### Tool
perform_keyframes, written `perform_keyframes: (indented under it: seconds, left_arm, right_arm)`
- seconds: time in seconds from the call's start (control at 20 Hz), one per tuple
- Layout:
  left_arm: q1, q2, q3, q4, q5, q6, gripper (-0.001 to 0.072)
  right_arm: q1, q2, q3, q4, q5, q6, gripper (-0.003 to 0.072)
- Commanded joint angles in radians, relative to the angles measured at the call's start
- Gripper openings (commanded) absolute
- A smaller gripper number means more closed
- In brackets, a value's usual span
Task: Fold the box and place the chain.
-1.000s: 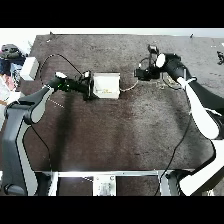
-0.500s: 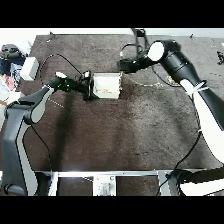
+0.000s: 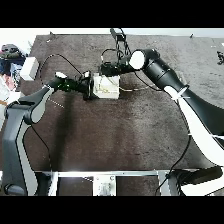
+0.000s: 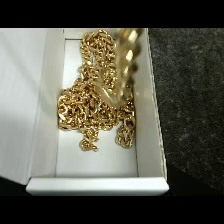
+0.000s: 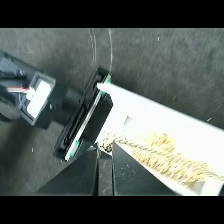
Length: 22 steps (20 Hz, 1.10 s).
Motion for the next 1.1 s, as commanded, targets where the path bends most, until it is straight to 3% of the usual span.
perform_keyframes:
  seconds: [0.0, 0.05, 0.3, 0.4, 0.55, 0.65, 0.85, 1.05]
  left_arm:
    - [0.000, 0.000, 0.000, 0.000, 0.000, 0.000, 0.0233]
    - [0.000, 0.000, 0.000, 0.000, 0.000, 0.000, 0.0233]
    - [0.000, 0.000, 0.000, 0.000, 0.000, 0.000, 0.0233]
    - [0.000, 0.000, 0.000, 0.000, 0.000, 0.000, 0.0233]
    - [0.000, 0.000, 0.000, 0.000, 0.000, 0.000, 0.0233]
    - [0.000, 0.000, 0.000, 0.000, 0.000, 0.000, 0.0233]
    - [0.000, 0.000, 0.000, 0.000, 0.000, 0.000, 0.0233]
    - [0.000, 0.000, 0.000, 0.000, 0.000, 0.000, 0.0233]
  right_arm:
    - [-0.002, -0.055, 0.000, -0.024, 0.048, 0.026, 0.0225]
    - [-0.012, -0.066, 0.000, -0.058, 0.067, 0.035, 0.0312]
    - [-0.114, -0.034, -0.040, -0.213, 0.140, 0.034, 0.0315]
    - [-0.196, 0.046, -0.158, -0.211, 0.121, 0.045, 0.0315]
    - [-0.313, 0.203, -0.413, -0.209, -0.011, 0.143, 0.0314]
    - [-0.390, 0.241, -0.525, -0.209, -0.086, 0.222, 0.0314]
    - [-0.480, 0.166, -0.555, -0.190, -0.198, 0.249, 0.0315]
    - [-0.518, 0.040, -0.499, -0.115, -0.287, 0.263, 0.0316]
